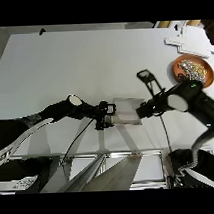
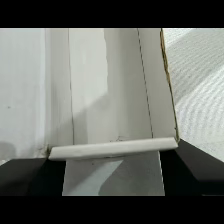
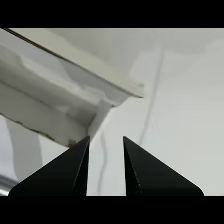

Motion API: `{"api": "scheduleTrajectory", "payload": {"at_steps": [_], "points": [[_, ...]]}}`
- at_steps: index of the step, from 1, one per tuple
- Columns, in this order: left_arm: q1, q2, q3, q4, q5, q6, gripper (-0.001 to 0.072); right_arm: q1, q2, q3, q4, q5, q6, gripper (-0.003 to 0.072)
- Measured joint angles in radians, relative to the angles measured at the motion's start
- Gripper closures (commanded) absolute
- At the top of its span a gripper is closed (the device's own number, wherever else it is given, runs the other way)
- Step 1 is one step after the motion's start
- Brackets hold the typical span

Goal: Fold the box and place the chain.

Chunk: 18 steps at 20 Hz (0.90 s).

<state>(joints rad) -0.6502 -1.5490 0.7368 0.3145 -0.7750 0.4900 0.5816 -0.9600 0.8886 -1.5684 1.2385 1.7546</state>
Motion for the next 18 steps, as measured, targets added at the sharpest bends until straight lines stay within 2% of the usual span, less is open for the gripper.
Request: {"api": "scheduleTrajectory", "payload": {"at_steps": [4,8,12,13,14,18], "points": [[0.000,0.000,0.000,0.000,0.000,0.000,0.0501,-0.214,0.008,0.209,-0.022,0.035,-0.137,0.0466],[0.000,0.000,0.000,0.000,0.000,0.000,0.0501,-0.516,-0.122,0.390,-0.024,0.018,-0.210,0.0467],[0.000,0.000,0.000,0.000,0.000,0.000,0.0501,-0.753,-0.292,0.455,-0.013,-0.011,-0.264,0.0470],[0.000,0.000,0.000,0.000,0.000,0.000,0.0501,-0.794,-0.332,0.462,-0.010,-0.017,-0.273,0.0500],[0.000,0.000,0.000,0.000,0.000,0.000,0.0501,-0.832,-0.372,0.467,-0.006,-0.017,-0.280,0.0518],[0.000,0.000,0.000,0.000,0.000,0.000,0.0501,-0.917,-0.504,0.476,0.017,-0.027,-0.291,0.0512]]}}
